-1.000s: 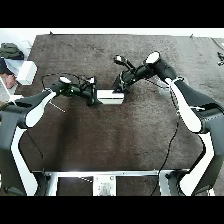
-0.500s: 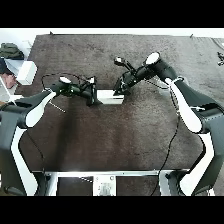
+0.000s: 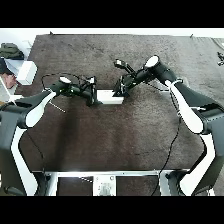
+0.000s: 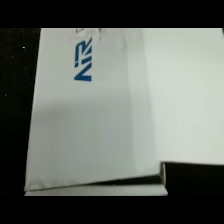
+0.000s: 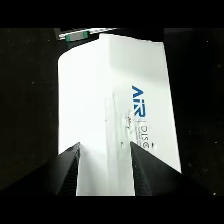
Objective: Fold the box and place the chain.
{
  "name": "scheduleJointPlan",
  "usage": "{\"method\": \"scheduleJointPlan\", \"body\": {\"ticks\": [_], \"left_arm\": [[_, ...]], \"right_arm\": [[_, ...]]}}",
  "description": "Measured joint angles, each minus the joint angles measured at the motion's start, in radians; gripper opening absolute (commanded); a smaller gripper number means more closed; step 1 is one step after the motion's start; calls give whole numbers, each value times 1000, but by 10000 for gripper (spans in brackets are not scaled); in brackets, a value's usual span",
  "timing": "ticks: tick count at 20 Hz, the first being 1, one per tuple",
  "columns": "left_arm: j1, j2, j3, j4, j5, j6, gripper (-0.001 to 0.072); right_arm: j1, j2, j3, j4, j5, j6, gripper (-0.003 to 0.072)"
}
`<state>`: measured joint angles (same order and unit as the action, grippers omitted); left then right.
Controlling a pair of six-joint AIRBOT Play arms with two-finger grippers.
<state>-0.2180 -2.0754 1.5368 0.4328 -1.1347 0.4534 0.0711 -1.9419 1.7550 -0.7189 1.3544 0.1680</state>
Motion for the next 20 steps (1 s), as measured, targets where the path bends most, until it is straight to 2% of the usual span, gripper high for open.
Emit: {"method": "scheduleJointPlan", "body": {"ticks": [13, 20], "left_arm": [[0, 0, 0, 0, 0, 0, 345], [0, 0, 0, 0, 0, 0, 345]], "right_arm": [[5, 0, -5, -4, -43, -133, 365], [10, 34, -29, -14, -29, -106, 364]]}}
